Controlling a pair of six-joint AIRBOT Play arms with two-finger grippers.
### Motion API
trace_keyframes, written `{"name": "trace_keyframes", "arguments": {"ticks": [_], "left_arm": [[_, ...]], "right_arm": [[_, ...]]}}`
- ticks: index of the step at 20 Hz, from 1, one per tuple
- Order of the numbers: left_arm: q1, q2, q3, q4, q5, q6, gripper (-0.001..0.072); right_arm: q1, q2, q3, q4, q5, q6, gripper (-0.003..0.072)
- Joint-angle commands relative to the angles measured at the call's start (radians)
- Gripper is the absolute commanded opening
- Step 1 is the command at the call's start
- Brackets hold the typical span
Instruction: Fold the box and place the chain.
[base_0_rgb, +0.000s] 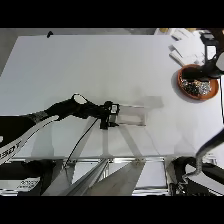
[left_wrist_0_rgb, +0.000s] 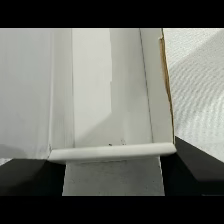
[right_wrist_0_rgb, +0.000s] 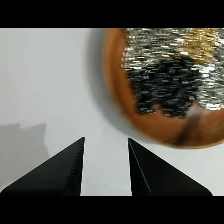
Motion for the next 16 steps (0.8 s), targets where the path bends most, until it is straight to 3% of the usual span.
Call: {"name": "trace_keyframes", "arguments": {"ticks": [1,8,16], "left_arm": [[0.0,0.0,0.0,0.0,0.0,0.0,0.0149],[0.0,0.0,0.0,0.001,0.0,0.0,0.0149],[0.0,0.0,0.0,0.001,0.0,0.0,0.0149]], "right_arm": [[-0.175,-0.123,0.006,0.048,-0.084,-0.015,0.027],[-0.222,-0.264,0.006,0.108,-0.226,-0.005,0.0244],[-0.222,-0.338,0.006,0.108,-0.268,-0.002,0.0237]]}}
